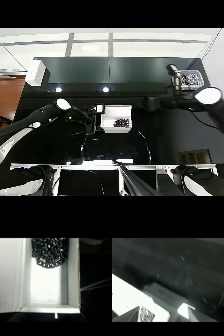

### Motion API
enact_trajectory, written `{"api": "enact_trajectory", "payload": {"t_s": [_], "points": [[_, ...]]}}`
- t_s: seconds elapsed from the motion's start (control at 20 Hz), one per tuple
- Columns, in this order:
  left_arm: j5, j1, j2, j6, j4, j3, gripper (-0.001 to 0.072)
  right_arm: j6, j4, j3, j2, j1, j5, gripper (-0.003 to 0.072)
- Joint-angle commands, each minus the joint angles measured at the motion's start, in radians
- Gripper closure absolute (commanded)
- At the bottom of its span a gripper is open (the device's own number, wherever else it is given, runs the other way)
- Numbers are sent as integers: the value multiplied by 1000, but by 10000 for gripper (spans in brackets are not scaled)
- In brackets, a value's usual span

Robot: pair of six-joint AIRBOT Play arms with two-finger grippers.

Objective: Fold the box and place the chain.

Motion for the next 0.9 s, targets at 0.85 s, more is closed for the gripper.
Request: {"api": "enact_trajectory", "payload": {"t_s": [0.85], "points": [[13,-3,0,-8,3,0,288,-832,10,71,-160,223,126,-16]]}}
